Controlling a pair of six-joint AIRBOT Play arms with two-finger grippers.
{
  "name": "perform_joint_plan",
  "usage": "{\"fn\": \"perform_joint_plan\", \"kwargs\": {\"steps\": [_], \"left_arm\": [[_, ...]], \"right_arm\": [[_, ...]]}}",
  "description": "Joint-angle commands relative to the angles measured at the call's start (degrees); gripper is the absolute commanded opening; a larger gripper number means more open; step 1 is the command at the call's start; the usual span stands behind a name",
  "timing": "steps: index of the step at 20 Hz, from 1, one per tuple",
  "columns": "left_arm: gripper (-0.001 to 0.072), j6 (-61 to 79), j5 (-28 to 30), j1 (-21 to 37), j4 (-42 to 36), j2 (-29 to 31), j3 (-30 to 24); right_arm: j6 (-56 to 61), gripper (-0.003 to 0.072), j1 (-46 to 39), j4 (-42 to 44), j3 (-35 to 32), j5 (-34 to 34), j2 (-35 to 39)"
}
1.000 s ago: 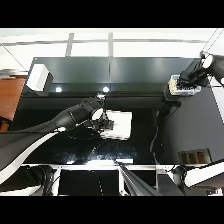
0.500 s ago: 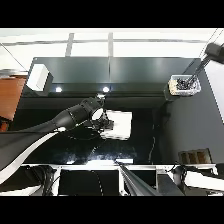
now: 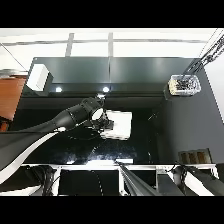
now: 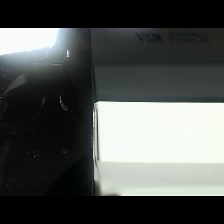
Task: Fold the box and place the chain.
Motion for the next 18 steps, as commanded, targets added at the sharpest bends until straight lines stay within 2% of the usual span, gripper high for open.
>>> {"fn": "perform_joint_plan", "kwargs": {"steps": [1, 6, 13, 18], "left_arm": [[0.0031, 0.1, 0.0, 0.0, 0.0, 0.0, 0.0], [0.0031, 0.1, -0.1, 0.0, 0.0, 0.0, 0.0], [0.0031, 0.0, 0.3, 0.0, -0.2, 0.0, 0.0], [0.0031, 0.0, 0.0, 0.0, -0.2, 0.0, 0.0]], "right_arm": [[-1.2, 0.0019, 7.1, 0.1, 0.0, 5.3, 5.7], [-1.2, 0.002, 15.1, -0.9, 0.0, 14.6, 9.7], [-5.1, 0.002, 19.8, 5.7, -1.8, 25.9, 9.7], [-7.6, 0.002, 19.8, 14.9, -5.1, 25.4, 9.7]]}}
